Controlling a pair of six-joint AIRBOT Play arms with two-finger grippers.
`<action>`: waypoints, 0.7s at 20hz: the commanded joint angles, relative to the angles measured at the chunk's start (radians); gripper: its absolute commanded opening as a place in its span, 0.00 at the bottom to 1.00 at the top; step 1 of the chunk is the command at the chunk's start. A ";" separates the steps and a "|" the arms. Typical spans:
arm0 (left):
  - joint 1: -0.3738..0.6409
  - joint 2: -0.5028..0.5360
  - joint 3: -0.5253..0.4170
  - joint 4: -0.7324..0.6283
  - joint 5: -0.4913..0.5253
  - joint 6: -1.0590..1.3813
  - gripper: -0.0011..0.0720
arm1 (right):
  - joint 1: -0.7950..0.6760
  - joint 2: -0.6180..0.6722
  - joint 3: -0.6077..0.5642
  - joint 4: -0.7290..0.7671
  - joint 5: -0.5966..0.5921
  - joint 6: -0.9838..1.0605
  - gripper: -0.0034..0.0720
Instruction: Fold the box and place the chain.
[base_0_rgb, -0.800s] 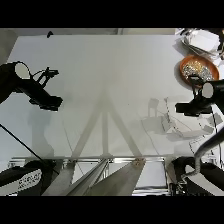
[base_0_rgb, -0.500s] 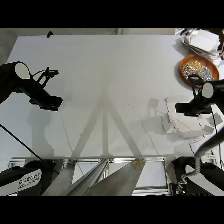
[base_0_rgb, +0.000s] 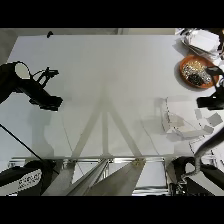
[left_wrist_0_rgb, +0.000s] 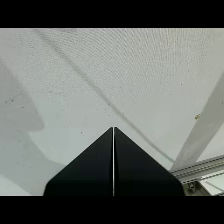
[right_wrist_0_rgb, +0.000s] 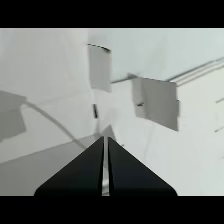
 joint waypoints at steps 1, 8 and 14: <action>0.001 0.001 -0.001 0.000 0.000 0.000 0.03 | -0.191 -0.001 0.022 -0.051 -0.014 -0.100 0.67; 0.001 0.001 -0.001 -0.001 0.000 0.000 0.03 | -0.329 -0.141 0.022 0.001 -0.091 -0.298 0.68; 0.001 0.001 -0.001 -0.001 0.000 0.000 0.03 | -0.329 -0.246 0.022 0.053 -0.106 -0.389 0.68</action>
